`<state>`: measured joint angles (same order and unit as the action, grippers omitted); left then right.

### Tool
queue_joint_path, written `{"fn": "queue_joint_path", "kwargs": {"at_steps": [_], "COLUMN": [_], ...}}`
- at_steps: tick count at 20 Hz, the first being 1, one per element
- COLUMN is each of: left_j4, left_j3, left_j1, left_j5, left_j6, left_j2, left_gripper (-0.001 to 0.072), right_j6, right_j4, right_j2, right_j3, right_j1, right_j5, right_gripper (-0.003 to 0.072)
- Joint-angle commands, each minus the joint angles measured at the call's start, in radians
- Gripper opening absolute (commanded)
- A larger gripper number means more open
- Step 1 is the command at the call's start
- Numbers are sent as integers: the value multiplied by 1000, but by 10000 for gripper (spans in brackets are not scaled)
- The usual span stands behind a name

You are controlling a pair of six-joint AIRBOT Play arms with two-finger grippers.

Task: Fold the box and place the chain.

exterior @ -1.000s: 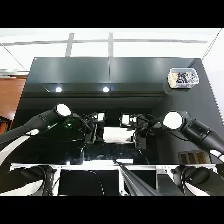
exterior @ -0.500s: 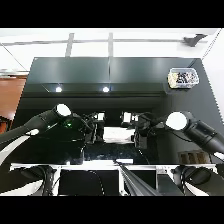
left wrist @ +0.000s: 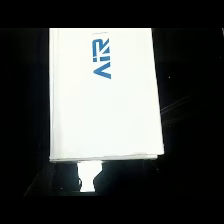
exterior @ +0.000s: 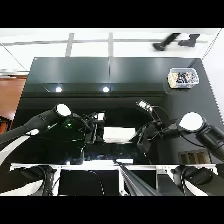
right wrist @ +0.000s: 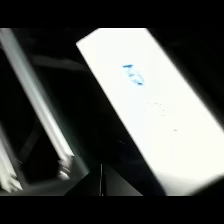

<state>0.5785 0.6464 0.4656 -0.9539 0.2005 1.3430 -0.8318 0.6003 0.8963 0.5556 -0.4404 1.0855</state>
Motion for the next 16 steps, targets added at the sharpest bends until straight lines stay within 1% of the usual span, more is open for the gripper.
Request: {"fn": "queue_joint_path", "kwargs": {"at_steps": [1,4,8,13,16], "left_j4": [0,0,0,0,0], "left_j3": [1,1,1,1,1], "left_j1": [0,0,-1,0,0], "left_j5": [0,0,0,-1,-1], "left_j6": [1,1,1,1,1], "left_j2": [0,0,0,0,0], "left_gripper": [462,462,462,462,462], "right_j6": [-15,-61,-66,-63,-62], "right_j4": [-352,-361,-337,-242,-225], "right_j2": [42,127,211,225,225], "right_j3": [-97,-98,-98,-98,-98], "right_j1": [11,11,11,11,11], "right_j5": [-97,-197,-174,-194,-215], "right_gripper": [15,15,15,16,16]}}
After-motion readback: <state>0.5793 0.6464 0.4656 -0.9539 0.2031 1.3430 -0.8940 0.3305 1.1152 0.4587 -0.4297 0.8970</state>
